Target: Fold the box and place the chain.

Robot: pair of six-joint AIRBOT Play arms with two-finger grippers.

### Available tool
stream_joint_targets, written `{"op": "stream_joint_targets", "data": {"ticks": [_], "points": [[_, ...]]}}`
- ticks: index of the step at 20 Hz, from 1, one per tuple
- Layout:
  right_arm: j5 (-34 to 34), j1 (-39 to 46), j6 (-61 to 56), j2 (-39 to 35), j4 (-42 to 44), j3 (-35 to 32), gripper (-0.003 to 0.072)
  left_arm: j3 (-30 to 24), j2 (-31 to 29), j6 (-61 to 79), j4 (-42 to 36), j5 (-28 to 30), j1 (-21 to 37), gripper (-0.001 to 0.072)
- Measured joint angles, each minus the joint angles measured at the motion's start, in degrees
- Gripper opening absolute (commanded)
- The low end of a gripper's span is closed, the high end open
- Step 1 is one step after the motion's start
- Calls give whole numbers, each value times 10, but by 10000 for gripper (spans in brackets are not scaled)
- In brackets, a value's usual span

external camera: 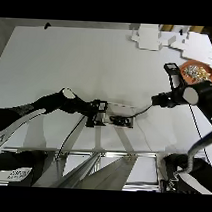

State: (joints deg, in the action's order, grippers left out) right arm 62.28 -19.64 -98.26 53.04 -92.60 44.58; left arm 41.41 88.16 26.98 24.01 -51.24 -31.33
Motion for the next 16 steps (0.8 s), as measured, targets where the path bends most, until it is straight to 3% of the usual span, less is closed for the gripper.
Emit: {"op": "stream_joint_targets", "data": {"ticks": [8, 16], "points": [[18, -173, -54, -137, 13, 0, 16, 0, 0, 0, 0, 0, 0, 114], [-19, -260, -82, -177, 88, 0, 17, 0, 0, 0, 0, 0, 0, 114]]}}
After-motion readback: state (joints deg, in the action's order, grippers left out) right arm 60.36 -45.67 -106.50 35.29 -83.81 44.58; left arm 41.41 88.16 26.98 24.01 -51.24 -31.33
